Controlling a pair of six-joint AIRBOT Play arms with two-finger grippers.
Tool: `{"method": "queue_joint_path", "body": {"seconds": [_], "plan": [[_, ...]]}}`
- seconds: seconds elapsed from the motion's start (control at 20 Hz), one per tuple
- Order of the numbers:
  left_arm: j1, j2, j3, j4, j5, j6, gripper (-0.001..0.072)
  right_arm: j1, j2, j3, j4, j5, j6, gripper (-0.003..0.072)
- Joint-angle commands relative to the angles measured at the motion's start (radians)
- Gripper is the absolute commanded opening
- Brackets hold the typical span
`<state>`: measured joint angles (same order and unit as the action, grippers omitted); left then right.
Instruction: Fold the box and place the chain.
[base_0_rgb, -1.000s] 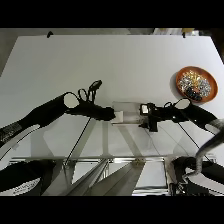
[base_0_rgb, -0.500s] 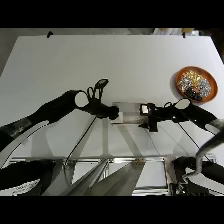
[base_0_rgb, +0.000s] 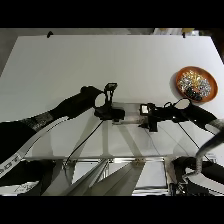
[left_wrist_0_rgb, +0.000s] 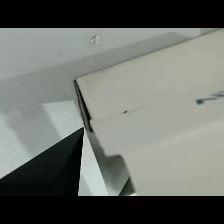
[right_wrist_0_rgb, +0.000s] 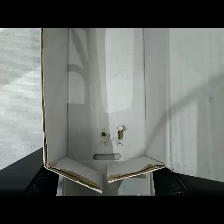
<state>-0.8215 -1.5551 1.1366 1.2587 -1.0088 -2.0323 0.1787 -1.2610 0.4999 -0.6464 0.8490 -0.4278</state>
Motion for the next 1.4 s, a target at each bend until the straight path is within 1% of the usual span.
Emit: {"method": "queue_joint_path", "body": {"seconds": [0.0, 0.1, 0.2, 0.25, 0.3, 0.35, 0.4, 0.45, 0.6, 0.65, 0.7, 0.9, 0.95, 1.0, 1.05, 1.2, 1.35], "plan": [[-0.024, -0.044, 0.047, 0.083, -0.055, -0.149, 0.0385, 0.000, 0.000, 0.001, 0.000, 0.000, 0.000, 0.0558], [-0.035, -0.081, 0.095, 0.094, -0.087, -0.195, 0.0384, 0.000, 0.000, 0.000, 0.000, 0.000, 0.000, 0.0558], [-0.046, -0.122, 0.149, 0.097, -0.123, -0.198, 0.0311, 0.000, 0.000, 0.001, 0.000, 0.000, 0.000, 0.0558], [-0.048, -0.135, 0.164, 0.096, -0.132, -0.212, 0.0301, 0.000, 0.000, 0.001, 0.000, 0.000, 0.000, 0.0558], [-0.053, -0.144, 0.171, 0.097, -0.142, -0.238, 0.0221, 0.000, 0.000, 0.001, 0.000, 0.000, 0.000, 0.0558], [-0.053, -0.151, 0.172, 0.100, -0.155, -0.240, 0.0192, 0.000, 0.000, 0.001, 0.000, 0.000, 0.000, 0.0558], [-0.053, -0.156, 0.172, 0.105, -0.178, -0.245, 0.0178, 0.000, 0.000, 0.001, 0.000, 0.000, 0.000, 0.0558], [-0.053, -0.160, 0.172, 0.109, -0.202, -0.246, 0.0140, 0.000, 0.000, 0.001, 0.000, 0.000, 0.000, 0.0558], [-0.053, -0.162, 0.172, 0.119, -0.215, -0.250, 0.0124, 0.000, 0.000, 0.001, 0.000, 0.000, 0.000, 0.0558], [-0.053, -0.162, 0.172, 0.127, -0.215, -0.258, 0.0046, 0.000, 0.000, 0.001, 0.000, 0.000, 0.000, 0.0558], [-0.053, -0.162, 0.172, 0.130, -0.214, -0.258, 0.0012, 0.000, 0.000, 0.001, 0.000, 0.000, 0.000, 0.0558], [-0.053, -0.162, 0.172, 0.130, -0.212, -0.258, 0.0014, 0.000, 0.000, 0.001, 0.000, 0.000, 0.000, 0.0558], [-0.053, -0.162, 0.172, 0.130, -0.209, -0.257, 0.0066, 0.000, 0.000, 0.001, 0.000, 0.000, 0.000, 0.0558], [-0.053, -0.162, 0.172, 0.130, -0.208, -0.258, 0.0199, 0.000, 0.000, 0.000, 0.000, 0.000, 0.000, 0.0558], [-0.053, -0.162, 0.172, 0.130, -0.208, -0.257, 0.0230, 0.000, 0.000, 0.001, 0.000, 0.000, 0.000, 0.0558], [-0.053, -0.162, 0.172, 0.141, -0.210, -0.257, 0.0230, 0.000, 0.000, 0.001, 0.000, 0.000, 0.000, 0.0558], [-0.053, -0.161, 0.172, 0.145, -0.214, -0.249, 0.0208, 0.000, 0.000, 0.001, 0.000, 0.000, 0.000, 0.0558]]}}
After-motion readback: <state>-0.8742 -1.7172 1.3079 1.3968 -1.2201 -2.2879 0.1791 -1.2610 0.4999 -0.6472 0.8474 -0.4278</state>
